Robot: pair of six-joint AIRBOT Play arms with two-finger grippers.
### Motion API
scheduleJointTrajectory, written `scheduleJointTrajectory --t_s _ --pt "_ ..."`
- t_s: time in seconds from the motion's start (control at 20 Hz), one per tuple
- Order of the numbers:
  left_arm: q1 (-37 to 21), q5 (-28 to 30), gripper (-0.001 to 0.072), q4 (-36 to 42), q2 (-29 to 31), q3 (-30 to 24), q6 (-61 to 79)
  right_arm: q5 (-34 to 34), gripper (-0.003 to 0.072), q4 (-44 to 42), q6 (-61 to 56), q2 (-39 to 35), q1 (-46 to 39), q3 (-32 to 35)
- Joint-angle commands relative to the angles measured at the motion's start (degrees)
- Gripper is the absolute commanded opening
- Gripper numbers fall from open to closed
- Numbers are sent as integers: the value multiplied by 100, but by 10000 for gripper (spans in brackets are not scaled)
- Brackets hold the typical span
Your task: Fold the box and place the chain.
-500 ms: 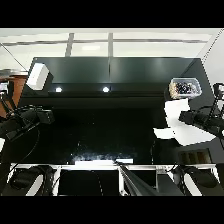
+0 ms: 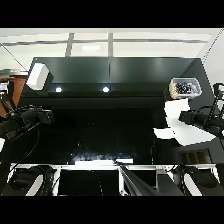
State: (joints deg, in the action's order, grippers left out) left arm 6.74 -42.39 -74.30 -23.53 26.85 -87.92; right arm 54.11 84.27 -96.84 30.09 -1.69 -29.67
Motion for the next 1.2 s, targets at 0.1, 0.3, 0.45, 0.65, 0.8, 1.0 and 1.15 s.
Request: scheduleJointTrajectory --t_s 0.1,0.3,0.45,0.65,0.8,1.0,1.15 --pt "2 81 27 -2 7 0 0 2 21 0 -2 -4 2 4" --pt "2 382 27 48 7 0 0 -380 21 -22 -4 -4 2 4" --pt "0 560 248 -2 4 -13 -2 -800 339 0 -13 -2 0 4" --pt "15 391 697 85 -68 -11 -81 -1008 700 1325 -715 286 -431 -17" --pt "15 160 697 85 -116 -11 -81 -835 700 2293 -872 1147 -2109 -393" --pt "15 120 696 151 -144 -11 -81 -612 701 -262 1521 3029 -4756 -1451" --pt "15 120 697 153 -238 -11 -81 874 701 -2129 3283 4378 -5882 -2354"
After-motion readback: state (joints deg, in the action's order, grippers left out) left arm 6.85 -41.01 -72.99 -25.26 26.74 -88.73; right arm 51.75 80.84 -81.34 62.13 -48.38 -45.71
